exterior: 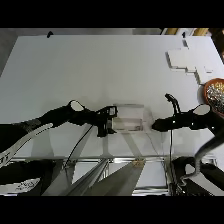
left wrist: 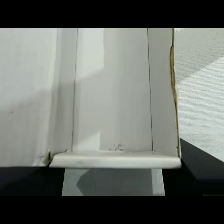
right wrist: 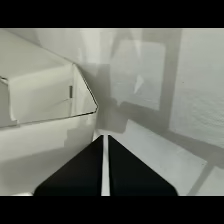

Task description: Fold the box and place the chain.

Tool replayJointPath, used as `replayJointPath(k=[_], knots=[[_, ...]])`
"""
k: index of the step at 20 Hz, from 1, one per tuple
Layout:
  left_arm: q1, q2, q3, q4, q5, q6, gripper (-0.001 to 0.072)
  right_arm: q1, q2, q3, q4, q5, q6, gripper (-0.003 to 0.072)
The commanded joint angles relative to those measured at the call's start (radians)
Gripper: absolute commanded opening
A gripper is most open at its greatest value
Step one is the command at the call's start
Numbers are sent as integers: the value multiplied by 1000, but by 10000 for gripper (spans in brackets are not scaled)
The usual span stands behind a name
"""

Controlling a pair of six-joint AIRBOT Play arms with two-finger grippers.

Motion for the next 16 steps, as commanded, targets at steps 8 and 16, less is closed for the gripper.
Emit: replayJointPath(k=[8,16], knots=[[1,1,0,0,0,0,205,43,133,-1,63,24,-3,213],[1,1,0,0,0,0,205,43,134,-1,173,15,1,461]])
